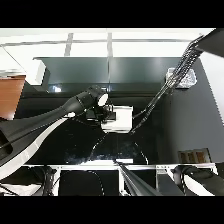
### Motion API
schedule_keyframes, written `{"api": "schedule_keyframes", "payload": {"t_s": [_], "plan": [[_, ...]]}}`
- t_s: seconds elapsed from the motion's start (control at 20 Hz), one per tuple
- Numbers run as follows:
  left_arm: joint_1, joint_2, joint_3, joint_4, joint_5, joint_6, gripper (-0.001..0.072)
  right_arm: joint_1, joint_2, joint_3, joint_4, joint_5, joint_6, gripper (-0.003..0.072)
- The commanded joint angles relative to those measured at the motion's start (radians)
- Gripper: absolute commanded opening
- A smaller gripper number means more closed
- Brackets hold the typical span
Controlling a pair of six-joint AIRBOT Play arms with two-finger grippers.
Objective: Fold the box and place the chain.
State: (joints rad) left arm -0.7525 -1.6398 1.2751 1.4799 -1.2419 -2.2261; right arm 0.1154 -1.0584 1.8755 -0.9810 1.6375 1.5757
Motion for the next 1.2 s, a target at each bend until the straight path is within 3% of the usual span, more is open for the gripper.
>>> {"api": "schedule_keyframes", "payload": {"t_s": [0.0, 0.25, 0.65, 1.15], "plan": [[0.001, 0.0, 0.0, 0.0, -0.001, 0.0, 0.0027, 0.001, 0.001, -0.078, 0.132, -0.011, -0.023, 0.0019], [0.001, 0.0, 0.0, 0.0, -0.001, 0.0, 0.0027, 0.042, 0.001, -0.199, 0.186, -0.043, -0.044, 0.0019], [0.001, 0.0, 0.0, 0.0, -0.001, 0.0, 0.0027, 0.243, -0.024, -0.543, 0.199, -0.37, -0.066, 0.0019], [0.001, -0.001, 0.0, 0.0, 0.0, 0.0, 0.0027, 0.294, -0.056, -0.831, 0.196, -0.568, -0.065, 0.002]]}}
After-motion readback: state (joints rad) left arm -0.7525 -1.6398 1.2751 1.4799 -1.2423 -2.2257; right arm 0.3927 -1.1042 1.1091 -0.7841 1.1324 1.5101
